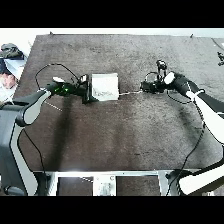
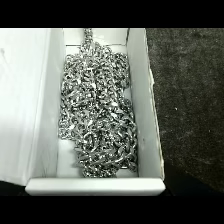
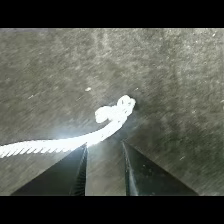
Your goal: Fold the box and place the chain.
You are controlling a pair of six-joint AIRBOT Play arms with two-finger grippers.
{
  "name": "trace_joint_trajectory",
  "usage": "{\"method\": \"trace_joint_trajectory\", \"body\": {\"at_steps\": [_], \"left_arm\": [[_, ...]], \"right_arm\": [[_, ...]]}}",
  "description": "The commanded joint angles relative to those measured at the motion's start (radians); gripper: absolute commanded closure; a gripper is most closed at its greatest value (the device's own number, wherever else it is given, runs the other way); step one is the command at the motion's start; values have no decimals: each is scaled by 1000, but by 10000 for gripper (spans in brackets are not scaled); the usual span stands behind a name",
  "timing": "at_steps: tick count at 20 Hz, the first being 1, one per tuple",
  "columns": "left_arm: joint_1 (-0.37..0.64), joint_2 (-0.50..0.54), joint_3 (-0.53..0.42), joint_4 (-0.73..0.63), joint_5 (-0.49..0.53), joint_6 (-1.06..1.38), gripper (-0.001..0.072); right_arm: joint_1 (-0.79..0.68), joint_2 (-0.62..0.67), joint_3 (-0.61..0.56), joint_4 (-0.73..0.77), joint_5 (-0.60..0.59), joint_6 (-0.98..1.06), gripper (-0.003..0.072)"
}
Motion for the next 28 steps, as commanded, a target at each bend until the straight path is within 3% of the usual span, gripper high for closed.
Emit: {"method": "trace_joint_trajectory", "body": {"at_steps": [1, 7, 8, 9, 12, 20, 28], "left_arm": [[1, 0, 0, 0, 0, 0, 434], [1, 0, 0, 0, 0, 0, 433], [1, 0, 1, 0, 0, 0, 434], [1, 0, 1, 0, 0, 0, 434], [1, 0, 1, 0, 0, 0, 433], [1, 0, 1, 0, 0, 0, 433], [1, 0, 1, 0, 0, 0, 434]], "right_arm": [[-2, -28, 19, -17, -21, 9, 411], [27, -69, 19, -17, -70, 3, 428], [44, -67, 19, -17, -83, -30, 585], [61, -63, 19, -17, -95, -60, 692], [97, -2, 19, 1, -93, -69, 697], [317, 369, 19, 14, -162, -85, 697], [471, 364, 20, 48, -289, -86, 697]]}}
